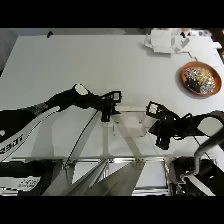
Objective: Fold the box and place the chain.
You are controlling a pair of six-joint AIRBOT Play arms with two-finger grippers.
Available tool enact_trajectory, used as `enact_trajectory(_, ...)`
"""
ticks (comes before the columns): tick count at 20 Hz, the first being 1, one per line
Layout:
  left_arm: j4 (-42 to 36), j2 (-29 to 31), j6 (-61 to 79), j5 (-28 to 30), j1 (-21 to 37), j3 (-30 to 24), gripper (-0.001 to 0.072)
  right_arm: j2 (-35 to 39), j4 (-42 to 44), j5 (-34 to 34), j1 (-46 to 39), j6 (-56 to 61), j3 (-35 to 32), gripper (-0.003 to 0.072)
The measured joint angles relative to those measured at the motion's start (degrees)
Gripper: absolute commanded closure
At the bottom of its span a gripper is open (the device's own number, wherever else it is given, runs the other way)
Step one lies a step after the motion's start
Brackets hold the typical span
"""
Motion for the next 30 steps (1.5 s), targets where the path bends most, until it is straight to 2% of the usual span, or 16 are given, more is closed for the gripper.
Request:
enact_trajectory(2,0.0,0.0,0.0,0.0,0.0,0.0,0.0699,0.0,0.9,-1.3,0.3,-2.2,-0.9,0.0661)
enact_trajectory(3,0.0,0.0,0.0,0.0,0.0,0.0,0.0699,0.0,1.0,-2.3,0.6,-4.0,-1.9,0.0522)
enact_trajectory(4,0.0,0.0,0.0,0.0,0.0,0.0,0.0699,0.0,1.0,-3.4,1.0,-6.1,-3.3,0.02)
enact_trajectory(5,0.0,0.0,0.0,0.0,0.0,0.0,0.0699,0.1,0.9,-4.9,1.6,-7.9,-4.9,-0.0025)
enact_trajectory(11,0.0,0.0,0.0,0.0,0.0,0.0,0.0699,0.5,-3.6,-21.6,9.1,-17.4,-15.4,-0.0015)
enact_trajectory(14,0.0,0.0,0.0,0.0,0.0,0.0,0.0699,0.3,-4.6,-30.1,11.3,-18.9,-17.9,-0.0015)
enact_trajectory(18,0.0,0.0,0.0,0.0,0.0,0.0,0.0699,-2.1,-5.2,-37.8,12.2,-19.7,-19.0,-0.0015)
enact_trajectory(23,0.0,0.0,0.0,0.0,0.0,0.0,0.0699,-3.8,-5.4,-41.2,10.8,-22.9,-17.8,-0.0015)
enact_trajectory(30,0.0,0.0,0.0,0.0,0.0,0.0,0.0699,-4.3,-4.2,-36.5,4.7,-27.1,-13.2,-0.0015)
